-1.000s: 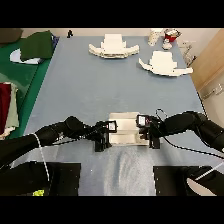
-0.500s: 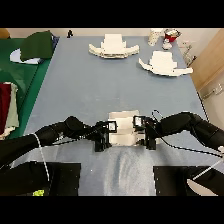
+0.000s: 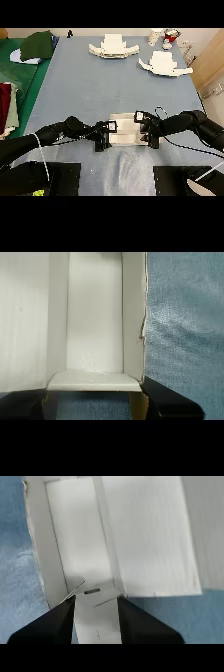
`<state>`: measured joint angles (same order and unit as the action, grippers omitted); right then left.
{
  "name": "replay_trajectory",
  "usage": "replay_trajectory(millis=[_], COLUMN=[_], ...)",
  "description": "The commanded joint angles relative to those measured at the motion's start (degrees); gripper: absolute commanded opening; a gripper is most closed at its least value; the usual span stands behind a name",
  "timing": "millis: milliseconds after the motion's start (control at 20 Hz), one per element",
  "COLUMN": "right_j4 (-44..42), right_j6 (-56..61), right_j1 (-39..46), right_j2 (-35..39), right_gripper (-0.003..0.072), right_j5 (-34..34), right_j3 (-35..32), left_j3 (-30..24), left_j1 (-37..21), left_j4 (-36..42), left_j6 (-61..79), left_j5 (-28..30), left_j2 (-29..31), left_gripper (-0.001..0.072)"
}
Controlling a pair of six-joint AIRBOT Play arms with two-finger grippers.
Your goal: Fold the box.
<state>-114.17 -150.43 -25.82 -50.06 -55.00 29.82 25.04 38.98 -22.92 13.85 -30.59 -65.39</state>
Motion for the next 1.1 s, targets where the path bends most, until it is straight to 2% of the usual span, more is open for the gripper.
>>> replay_trajectory(millis=[0, 50, 100, 150, 250, 300, 450, 650, 900, 1050], right_j4=[18.97, 25.44, 32.70, 40.22, 49.20, 48.26, 29.97, 1.22, -13.70, -18.27], right_j6=[28.13, 37.38, 45.83, 54.86, 69.22, 73.31, 74.14, 59.76, 49.96, 47.30], right_j1=[0.00, 0.02, 0.07, 0.50, 2.82, 5.81, 18.64, 31.52, 31.74, 31.67], right_j2=[2.12, 2.60, 2.97, 3.17, 2.84, 2.29, -1.16, -7.93, -10.23, -10.14], right_gripper=[0.0197, 0.0076, 0.0073, 0.0007, 0.0002, 0.0002, 0.0002, 0.0002, 0.0002, 0.0002], right_j5=[-7.85, -10.36, -12.98, -15.39, -18.78, -19.52, -16.74, -14.12, -13.64, -14.58], right_j3=[2.64, 3.76, 4.72, 5.22, 5.22, 5.22, 4.92, 0.46, -3.39, -3.41], left_j3=[0.04, 0.04, 0.04, 0.04, 0.04, 0.04, 0.04, 0.04, 0.04, 0.04], left_j1=[-0.04, -0.04, -0.04, -0.04, -0.04, -0.04, -0.04, -0.04, -0.04, -0.04], left_j4=[-0.07, -0.07, -0.07, -0.07, -0.07, -0.07, -0.07, -0.04, -0.04, -0.07], left_j6=[0.04, 0.04, 0.04, 0.04, 0.04, 0.04, 0.04, 0.04, 0.04, 0.04], left_j5=[0.02, 0.02, 0.02, 0.02, 0.02, 0.02, 0.02, 0.02, 0.02, 0.02], left_j2=[0.00, -0.02, -0.02, -0.02, 0.00, -0.02, 0.00, 0.00, -0.02, 0.00], left_gripper=[0.0517, 0.0517, 0.0517, 0.0517, 0.0517, 0.0517, 0.0517, 0.0517, 0.0517, 0.0517])
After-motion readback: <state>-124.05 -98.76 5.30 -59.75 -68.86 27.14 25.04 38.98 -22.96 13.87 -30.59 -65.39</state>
